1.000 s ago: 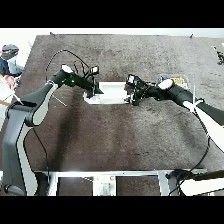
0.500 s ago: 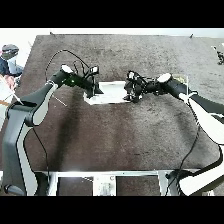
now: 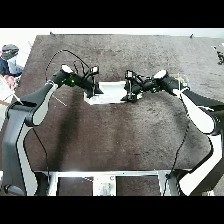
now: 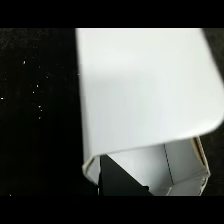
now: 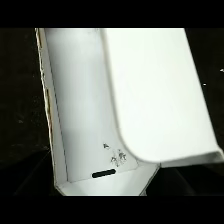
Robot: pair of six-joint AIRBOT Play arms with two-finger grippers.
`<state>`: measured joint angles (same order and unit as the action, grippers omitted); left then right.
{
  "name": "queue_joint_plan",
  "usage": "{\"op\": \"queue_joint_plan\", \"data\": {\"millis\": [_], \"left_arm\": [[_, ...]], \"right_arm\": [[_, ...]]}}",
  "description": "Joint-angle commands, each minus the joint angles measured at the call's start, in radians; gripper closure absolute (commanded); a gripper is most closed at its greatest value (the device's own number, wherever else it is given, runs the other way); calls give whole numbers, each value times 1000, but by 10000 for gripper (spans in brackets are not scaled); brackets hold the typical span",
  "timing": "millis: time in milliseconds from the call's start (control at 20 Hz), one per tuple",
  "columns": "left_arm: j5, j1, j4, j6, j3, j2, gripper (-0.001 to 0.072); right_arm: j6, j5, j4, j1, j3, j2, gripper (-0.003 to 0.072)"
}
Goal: Fold the box and place the chain.
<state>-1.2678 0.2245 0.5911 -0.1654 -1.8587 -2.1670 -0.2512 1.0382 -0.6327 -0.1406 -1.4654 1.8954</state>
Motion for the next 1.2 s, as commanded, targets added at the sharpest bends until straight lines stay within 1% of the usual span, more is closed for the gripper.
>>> {"op": "queue_joint_plan", "data": {"millis": [0,200,300,350,600,700,1150], "left_arm": [[2,0,0,0,0,0,697],[3,0,0,0,0,0,697],[3,0,0,0,0,0,698],[3,0,0,0,0,0,697],[4,0,0,0,0,0,698],[3,0,0,0,0,0,697],[3,0,0,0,0,0,697]], "right_arm": [[-16,47,1,0,-37,46,-27],[-18,66,1,0,-86,93,-26],[-18,65,1,0,-92,104,-24],[-18,65,1,0,-92,108,28],[-19,64,1,0,-92,112,34],[-27,64,1,0,-92,112,95],[-42,62,0,0,-93,121,94]]}}
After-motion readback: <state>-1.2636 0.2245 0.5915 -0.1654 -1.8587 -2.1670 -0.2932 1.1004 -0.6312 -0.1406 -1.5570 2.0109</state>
